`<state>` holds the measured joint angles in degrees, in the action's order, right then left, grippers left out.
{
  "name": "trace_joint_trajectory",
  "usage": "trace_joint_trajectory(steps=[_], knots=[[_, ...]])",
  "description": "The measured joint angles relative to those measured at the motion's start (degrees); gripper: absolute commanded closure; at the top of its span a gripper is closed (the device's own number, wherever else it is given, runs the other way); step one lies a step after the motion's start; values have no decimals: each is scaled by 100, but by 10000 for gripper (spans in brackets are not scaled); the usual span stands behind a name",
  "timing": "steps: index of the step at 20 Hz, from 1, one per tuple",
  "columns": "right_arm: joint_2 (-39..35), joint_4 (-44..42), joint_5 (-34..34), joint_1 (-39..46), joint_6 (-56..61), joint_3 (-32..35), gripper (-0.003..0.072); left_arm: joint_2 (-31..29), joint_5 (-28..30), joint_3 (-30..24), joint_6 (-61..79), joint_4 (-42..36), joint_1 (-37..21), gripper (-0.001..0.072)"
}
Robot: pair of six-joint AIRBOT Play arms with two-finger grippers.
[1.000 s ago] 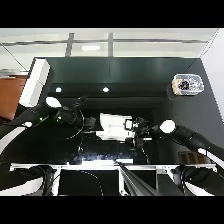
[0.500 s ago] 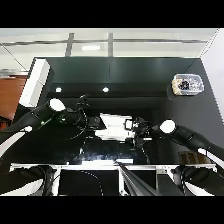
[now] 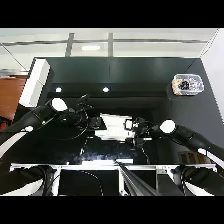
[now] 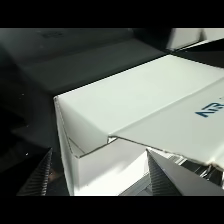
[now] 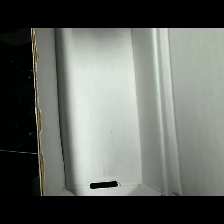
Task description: Fold the box and place the chain.
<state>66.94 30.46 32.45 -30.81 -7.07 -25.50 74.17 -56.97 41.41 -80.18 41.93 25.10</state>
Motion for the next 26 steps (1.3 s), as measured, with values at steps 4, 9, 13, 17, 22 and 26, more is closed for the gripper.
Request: trace_joint_trajectory(steps=[4,9,13,17,22,26], knots=[[0,-2,0,0,-2,0,579,-31,-155,258,-553,595,223,42],[2,0,0,0,-2,0,579,-133,-216,625,-1478,1401,776,103],[0,-2,0,0,0,0,579,-173,-208,798,-1886,1659,1152,139],[2,0,0,0,-2,0,579,-186,-157,861,-2378,2037,1388,224],[0,0,0,0,0,0,579,-186,-76,883,-2903,2483,1606,227],[0,-2,0,0,0,0,579,-186,-33,885,-3320,2887,1740,227]])
